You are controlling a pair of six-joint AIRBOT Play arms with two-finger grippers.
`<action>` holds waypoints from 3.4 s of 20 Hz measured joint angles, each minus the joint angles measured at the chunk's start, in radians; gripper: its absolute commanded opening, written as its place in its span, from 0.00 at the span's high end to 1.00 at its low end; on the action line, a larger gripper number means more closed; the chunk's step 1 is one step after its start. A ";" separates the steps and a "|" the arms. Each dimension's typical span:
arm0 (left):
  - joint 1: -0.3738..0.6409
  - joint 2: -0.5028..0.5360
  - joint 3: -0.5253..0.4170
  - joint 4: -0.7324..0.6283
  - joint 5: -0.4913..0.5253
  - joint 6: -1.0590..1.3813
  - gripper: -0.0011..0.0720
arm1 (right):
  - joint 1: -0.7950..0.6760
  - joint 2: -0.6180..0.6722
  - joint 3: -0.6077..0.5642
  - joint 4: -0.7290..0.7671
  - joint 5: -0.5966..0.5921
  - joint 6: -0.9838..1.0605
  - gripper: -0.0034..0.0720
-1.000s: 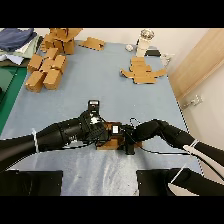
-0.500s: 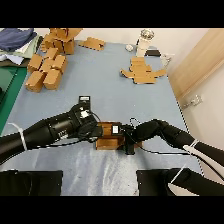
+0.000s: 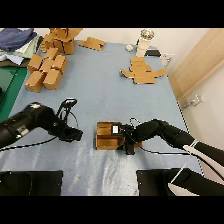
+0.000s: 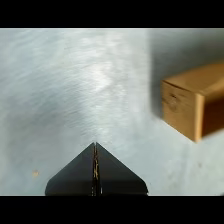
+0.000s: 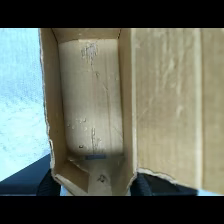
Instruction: Fold the box.
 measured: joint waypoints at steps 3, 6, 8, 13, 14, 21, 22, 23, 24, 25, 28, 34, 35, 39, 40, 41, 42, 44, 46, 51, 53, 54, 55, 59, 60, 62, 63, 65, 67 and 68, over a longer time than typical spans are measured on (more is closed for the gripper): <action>0.153 -0.004 -0.047 -0.237 0.060 0.564 0.03 | 0.000 0.000 0.000 0.000 0.000 0.000 0.37; 0.179 -0.056 -0.065 -0.349 0.117 0.886 0.03 | 0.000 0.000 0.000 0.000 0.000 0.000 0.37; 0.146 -0.097 -0.071 -0.386 0.156 1.044 0.03 | 0.000 0.000 0.000 0.000 0.000 0.000 0.37; 0.049 -0.136 -0.115 -0.457 0.279 1.321 0.03 | 0.000 0.000 0.000 0.000 0.000 0.000 0.37; 0.033 -0.124 -0.140 -0.488 0.318 1.381 0.03 | 0.000 0.000 0.000 0.000 0.000 0.000 0.37; -0.065 -0.060 -0.290 -0.843 0.463 1.749 0.03 | 0.000 0.000 0.000 -0.002 0.000 0.000 0.37; -0.069 -0.063 -0.296 -0.868 0.469 1.774 0.03 | 0.000 0.000 0.000 -0.002 0.000 0.000 0.37; -0.073 -0.068 -0.299 -0.886 0.469 1.792 0.03 | 0.000 0.000 0.000 -0.002 0.000 0.000 0.37; -0.077 -0.074 -0.302 -0.905 0.468 1.806 0.03 | 0.000 0.000 0.000 -0.003 0.000 0.000 0.37; -0.082 -0.080 -0.304 -0.912 0.465 1.817 0.03 | 0.000 0.000 0.000 -0.003 0.000 0.000 0.37; -0.090 -0.089 -0.307 -0.931 0.458 1.838 0.03 | 0.000 0.000 0.000 -0.003 0.000 0.000 0.37; -0.102 -0.132 -0.278 -0.943 0.451 1.852 0.03 | 0.000 0.000 0.000 -0.003 0.000 0.000 0.37; -0.104 -0.144 -0.267 -0.943 0.451 1.854 0.03 | 0.000 0.000 0.000 -0.003 0.000 0.000 0.37; -0.115 -0.180 -0.233 -0.935 0.443 1.857 0.03 | 0.000 0.000 0.000 -0.003 0.000 0.000 0.37; -0.116 -0.185 -0.229 -0.931 0.435 1.857 0.03 | 0.000 0.000 0.000 -0.003 0.000 0.000 0.37; -0.119 -0.188 -0.226 -0.924 0.426 1.859 0.03 | 0.000 0.000 0.000 -0.003 0.000 0.000 0.37; -0.122 -0.191 -0.224 -0.917 0.422 1.859 0.03 | 0.000 0.000 0.000 -0.003 0.000 0.000 0.37; -0.129 -0.194 -0.221 -0.904 0.417 1.858 0.03 | 0.000 0.000 0.000 -0.003 0.000 -0.002 0.37; -0.134 -0.201 -0.214 -0.887 0.414 1.847 0.03 | 0.000 0.000 0.000 -0.003 0.000 -0.001 0.37; -0.148 -0.216 -0.198 -0.824 0.431 1.809 0.03 | 0.000 0.000 0.000 -0.003 0.000 0.000 0.37; -0.164 -0.218 -0.198 -0.810 0.460 1.798 0.03 | 0.000 0.000 0.000 -0.003 0.000 0.000 0.37; -0.172 -0.218 -0.198 -0.806 0.475 1.793 0.03 | 0.000 0.000 0.000 -0.002 0.000 0.001 0.37; -0.179 -0.219 -0.198 -0.805 0.490 1.790 0.03 | 0.000 0.000 0.000 -0.002 0.000 0.002 0.37; -0.195 -0.219 -0.198 -0.801 0.526 1.780 0.17 | 0.000 0.000 0.000 -0.002 0.000 0.002 0.37; -0.195 -0.219 -0.198 -0.800 0.531 1.778 0.43 | 0.000 0.000 0.000 -0.002 0.000 0.001 0.37; -0.197 -0.219 -0.198 -0.800 0.533 1.777 0.46 | 0.000 0.000 0.000 -0.002 0.000 0.001 0.37; -0.198 -0.219 -0.198 -0.799 0.537 1.777 0.46 | 0.000 0.000 0.000 -0.002 0.000 0.001 0.37; -0.199 -0.219 -0.198 -0.799 0.539 1.777 0.46 | 0.000 0.000 0.000 -0.002 0.000 0.001 0.37; -0.199 -0.219 -0.198 -0.798 0.541 1.776 0.46 | 0.000 0.000 0.000 -0.002 0.000 0.001 0.37; -0.199 -0.219 -0.198 -0.798 0.541 1.776 0.46 | 0.000 0.000 0.000 -0.002 0.000 0.001 0.37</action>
